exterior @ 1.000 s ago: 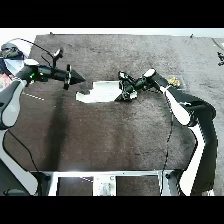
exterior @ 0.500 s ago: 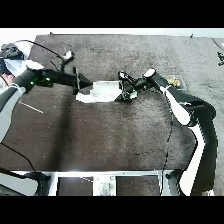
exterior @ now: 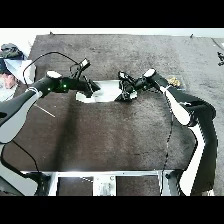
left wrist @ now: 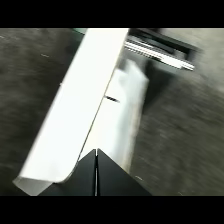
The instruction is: Fold the box and place the chain.
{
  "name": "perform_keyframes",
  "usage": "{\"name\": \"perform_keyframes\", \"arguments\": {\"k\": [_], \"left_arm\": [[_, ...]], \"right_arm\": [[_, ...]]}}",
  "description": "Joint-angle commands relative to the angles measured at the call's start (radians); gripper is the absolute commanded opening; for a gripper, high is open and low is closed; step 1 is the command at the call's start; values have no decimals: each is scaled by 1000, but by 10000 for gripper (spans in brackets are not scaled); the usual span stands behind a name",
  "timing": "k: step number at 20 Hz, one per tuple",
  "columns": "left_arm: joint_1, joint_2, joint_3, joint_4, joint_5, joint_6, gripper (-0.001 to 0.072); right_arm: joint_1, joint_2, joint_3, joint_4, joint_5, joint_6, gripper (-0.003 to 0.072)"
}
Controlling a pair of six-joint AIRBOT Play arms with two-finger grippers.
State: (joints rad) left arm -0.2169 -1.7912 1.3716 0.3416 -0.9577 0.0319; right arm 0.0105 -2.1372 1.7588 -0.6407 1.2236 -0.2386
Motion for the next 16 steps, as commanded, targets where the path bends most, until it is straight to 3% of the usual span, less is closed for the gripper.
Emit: {"name": "perform_keyframes", "arguments": {"k": [1,4,9,16], "left_arm": [[-8,-63,117,18,67,-66,9],[-8,-103,180,37,105,-104,9],[-8,-141,177,135,102,-166,9],[-8,-171,177,138,101,-121,10]], "right_arm": [[1,-1,1,0,0,0,385],[1,-1,1,0,0,0,384],[0,-1,1,0,0,0,384],[1,-1,1,0,0,0,384]]}}
